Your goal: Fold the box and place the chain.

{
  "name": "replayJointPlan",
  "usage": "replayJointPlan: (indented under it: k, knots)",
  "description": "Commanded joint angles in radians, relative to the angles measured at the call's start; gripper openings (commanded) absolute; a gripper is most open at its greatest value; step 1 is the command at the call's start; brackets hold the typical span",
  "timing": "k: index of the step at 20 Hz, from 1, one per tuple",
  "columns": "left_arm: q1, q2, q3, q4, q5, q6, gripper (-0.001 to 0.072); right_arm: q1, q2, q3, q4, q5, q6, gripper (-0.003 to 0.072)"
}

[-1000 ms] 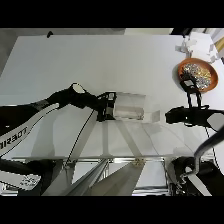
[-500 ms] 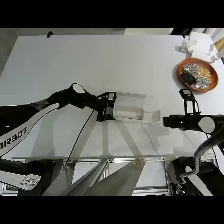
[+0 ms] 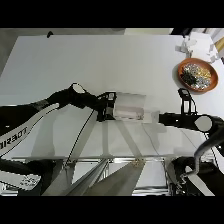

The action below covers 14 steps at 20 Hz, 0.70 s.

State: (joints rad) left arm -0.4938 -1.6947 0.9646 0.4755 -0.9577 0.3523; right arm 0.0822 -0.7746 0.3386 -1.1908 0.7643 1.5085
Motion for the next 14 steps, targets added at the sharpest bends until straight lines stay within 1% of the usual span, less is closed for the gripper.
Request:
replayJointPlan:
  k: [1, 6, 11, 14]
  knots:
    - [0.0, 0.0, 0.0, 0.0, 0.0, 0.0, 0.0251, 0.0, -0.056, -0.001, 0.044, -0.035, -0.026, 0.0015]
    - [0.0, 0.0, 0.0, 0.0, 0.0, 0.0, 0.0251, 0.0, -0.074, -0.001, 0.045, -0.064, -0.04, 0.0015]
    - [0.0, 0.0, 0.0, 0.0, 0.0, 0.0, 0.0251, 0.0, -0.083, -0.001, 0.048, -0.06, -0.06, 0.0015]
    - [0.0, 0.0, 0.0, 0.0, 0.0, 0.0, 0.0251, 0.0, -0.108, -0.001, 0.096, -0.049, -0.097, 0.0015]
